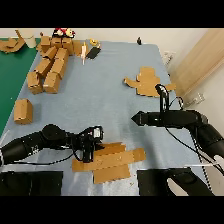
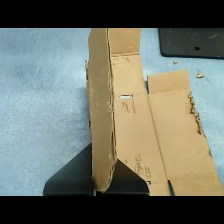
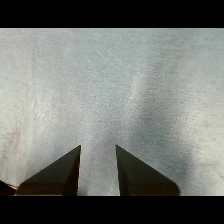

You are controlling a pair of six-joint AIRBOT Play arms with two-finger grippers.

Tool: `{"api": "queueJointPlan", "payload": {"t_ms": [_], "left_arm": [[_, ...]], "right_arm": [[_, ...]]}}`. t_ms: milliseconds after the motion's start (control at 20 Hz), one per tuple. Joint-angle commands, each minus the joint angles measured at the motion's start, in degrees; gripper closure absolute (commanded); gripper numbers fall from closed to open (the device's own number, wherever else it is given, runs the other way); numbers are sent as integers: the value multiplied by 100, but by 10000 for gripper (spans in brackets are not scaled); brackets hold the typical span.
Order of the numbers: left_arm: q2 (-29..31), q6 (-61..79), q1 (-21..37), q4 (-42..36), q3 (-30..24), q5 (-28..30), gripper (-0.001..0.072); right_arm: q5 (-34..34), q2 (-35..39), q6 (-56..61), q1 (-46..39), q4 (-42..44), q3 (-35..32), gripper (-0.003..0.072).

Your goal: Fold the box.

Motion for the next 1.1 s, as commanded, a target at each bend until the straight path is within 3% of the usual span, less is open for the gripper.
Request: {"api": "queueJointPlan", "payload": {"t_ms": [0, 1050], "left_arm": [[4, 35, 2, -192, -9, -168, 697], [-15, 33, 2, -186, -125, -352, 696]], "right_arm": [[2, -2, 0, -2, 0, -4, 333], [13, -2, -4, -2, -63, -4, 334]]}}
